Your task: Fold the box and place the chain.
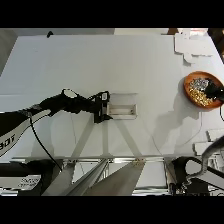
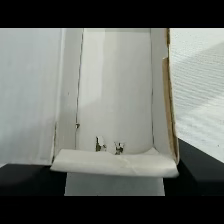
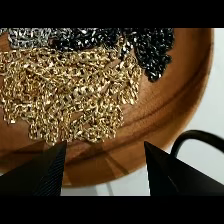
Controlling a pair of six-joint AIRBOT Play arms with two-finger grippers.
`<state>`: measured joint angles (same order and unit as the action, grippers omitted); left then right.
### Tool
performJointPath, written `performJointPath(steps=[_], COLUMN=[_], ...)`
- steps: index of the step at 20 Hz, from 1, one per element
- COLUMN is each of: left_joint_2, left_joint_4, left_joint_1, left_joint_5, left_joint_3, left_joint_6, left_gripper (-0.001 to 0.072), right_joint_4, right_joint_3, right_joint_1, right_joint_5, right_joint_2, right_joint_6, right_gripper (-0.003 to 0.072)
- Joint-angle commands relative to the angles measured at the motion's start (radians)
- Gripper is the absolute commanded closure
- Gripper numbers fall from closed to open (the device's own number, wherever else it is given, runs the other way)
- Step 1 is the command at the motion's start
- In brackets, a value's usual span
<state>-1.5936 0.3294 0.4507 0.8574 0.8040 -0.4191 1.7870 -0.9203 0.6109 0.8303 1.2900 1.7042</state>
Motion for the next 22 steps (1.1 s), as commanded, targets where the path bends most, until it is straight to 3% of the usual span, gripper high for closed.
performJointPath(steps=[1, 6, 8, 10, 11, 14, 18, 22], left_joint_2=[0.0, 0.0, 0.0, 0.0, 0.0, 0.0, 0.0, 0.0], left_joint_4=[0.0, 0.0, 0.0, 0.0, 0.0, 0.0, 0.0, 0.0], left_joint_1=[0.0, 0.0, 0.0, 0.0, 0.0, 0.0, 0.0, 0.0], left_joint_5=[0.0, 0.0, 0.0, 0.0, 0.0, 0.0, 0.0, 0.0], left_joint_3=[0.0, 0.0, 0.0, 0.0, 0.0, 0.0, 0.0, 0.0], left_joint_6=[0.0, 0.0, 0.0, 0.0, 0.0, 0.0, 0.0, 0.0], left_gripper=[0.0434, 0.0434, 0.0434, 0.0434, 0.0434, 0.0434, 0.0434, 0.0434], right_joint_4=[-0.05, -0.115, -0.124, -0.139, -0.15, -0.166, -0.166, -0.164], right_joint_3=[-0.002, -0.002, -0.002, -0.002, -0.002, -0.002, -0.002, -0.002], right_joint_1=[0.014, 0.014, 0.014, 0.014, 0.014, 0.013, 0.003, -0.067], right_joint_5=[-0.097, -0.135, -0.127, -0.117, -0.112, -0.086, -0.044, 0.097], right_joint_2=[0.134, 0.224, 0.239, 0.237, 0.231, 0.175, 0.004, -0.174], right_joint_6=[-0.012, -0.012, -0.012, -0.012, -0.012, -0.013, -0.104, -0.251], right_gripper=[0.0143, 0.0185, 0.0381, 0.0644, 0.0682, 0.0682, 0.0683, 0.0684])
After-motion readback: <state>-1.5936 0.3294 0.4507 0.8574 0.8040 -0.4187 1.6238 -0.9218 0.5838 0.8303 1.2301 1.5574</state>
